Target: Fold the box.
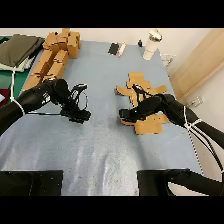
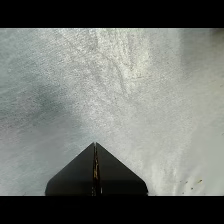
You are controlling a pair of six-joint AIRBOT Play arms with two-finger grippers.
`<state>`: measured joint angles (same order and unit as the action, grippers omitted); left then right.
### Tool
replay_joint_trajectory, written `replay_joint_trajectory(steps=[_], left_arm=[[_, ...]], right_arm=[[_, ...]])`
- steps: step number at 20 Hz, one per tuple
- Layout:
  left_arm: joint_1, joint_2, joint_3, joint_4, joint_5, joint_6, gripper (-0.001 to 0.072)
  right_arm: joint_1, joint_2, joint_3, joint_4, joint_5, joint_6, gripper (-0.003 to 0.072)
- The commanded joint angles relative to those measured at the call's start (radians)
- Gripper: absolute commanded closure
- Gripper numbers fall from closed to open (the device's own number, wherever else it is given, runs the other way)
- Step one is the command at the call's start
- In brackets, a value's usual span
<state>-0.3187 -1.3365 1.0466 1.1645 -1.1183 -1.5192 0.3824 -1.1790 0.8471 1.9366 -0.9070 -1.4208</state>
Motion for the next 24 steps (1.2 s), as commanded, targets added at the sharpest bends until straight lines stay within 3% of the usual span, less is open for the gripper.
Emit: replay_joint_trajectory(steps=[1, 4, 5, 6, 7, 8, 12, 16, 19, 24], left_arm=[[0.000, 0.000, 0.001, 0.000, 0.000, 0.000, 0.0698], [0.000, 0.000, 0.001, 0.000, 0.000, 0.000, 0.0698], [0.000, 0.000, 0.001, 0.000, 0.000, 0.000, 0.0698], [0.000, 0.000, 0.001, 0.001, 0.000, 0.000, 0.0698], [0.000, 0.000, 0.001, 0.001, 0.000, 0.000, 0.0698], [0.000, 0.000, 0.001, 0.000, 0.000, 0.000, 0.0698], [0.000, 0.000, 0.001, 0.000, 0.000, 0.000, 0.0698], [0.000, 0.000, 0.001, -0.001, 0.061, 0.000, 0.0698], [0.000, 0.000, 0.001, -0.001, 0.098, 0.000, 0.0698], [0.000, -0.001, 0.001, -0.047, 0.117, 0.000, 0.0698]], right_arm=[[0.012, -0.004, -0.001, 0.006, 0.001, 0.011, 0.0680], [0.004, -0.004, 0.007, -0.001, -0.006, 0.011, 0.0680], [-0.021, -0.004, 0.025, -0.006, -0.041, 0.015, 0.0617], [-0.070, -0.005, 0.053, -0.023, -0.095, 0.032, 0.0399], [-0.129, -0.005, 0.085, -0.049, -0.157, 0.035, 0.0252], [-0.202, -0.005, 0.117, -0.091, -0.218, 0.035, 0.0202], [-0.583, -0.005, 0.207, -0.291, -0.385, -0.105, 0.0202], [-0.883, -0.055, 0.207, -0.230, -0.366, -0.405, 0.0202], [-0.967, -0.137, 0.207, -0.069, -0.329, -0.626, 0.0202], [-0.965, -0.252, 0.217, 0.001, -0.304, -0.771, 0.0203]])
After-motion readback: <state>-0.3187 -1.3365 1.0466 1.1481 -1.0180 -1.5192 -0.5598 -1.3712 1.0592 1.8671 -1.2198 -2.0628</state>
